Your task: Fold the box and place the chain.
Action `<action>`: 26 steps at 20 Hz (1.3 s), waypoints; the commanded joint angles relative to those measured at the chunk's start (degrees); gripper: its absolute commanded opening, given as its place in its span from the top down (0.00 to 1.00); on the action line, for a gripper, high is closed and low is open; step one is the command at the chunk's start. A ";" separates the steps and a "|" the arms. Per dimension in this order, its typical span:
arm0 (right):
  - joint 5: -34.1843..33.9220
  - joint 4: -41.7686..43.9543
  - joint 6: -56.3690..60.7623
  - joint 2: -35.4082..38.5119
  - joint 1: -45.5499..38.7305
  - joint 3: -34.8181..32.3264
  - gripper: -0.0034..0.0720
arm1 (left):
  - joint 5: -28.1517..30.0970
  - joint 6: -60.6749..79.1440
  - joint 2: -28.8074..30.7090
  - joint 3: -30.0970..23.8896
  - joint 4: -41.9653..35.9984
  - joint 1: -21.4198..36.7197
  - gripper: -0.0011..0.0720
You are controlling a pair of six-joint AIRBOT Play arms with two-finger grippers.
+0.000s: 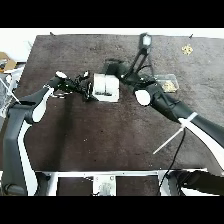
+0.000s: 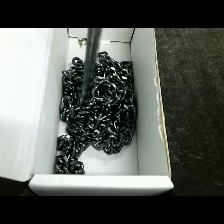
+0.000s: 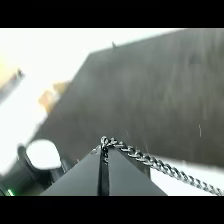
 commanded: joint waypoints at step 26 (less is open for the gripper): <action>9.09 5.29 3.30 -16.04 -26.80 -6.34 0.56 | 0.00 0.02 -0.02 0.04 0.00 0.04 0.50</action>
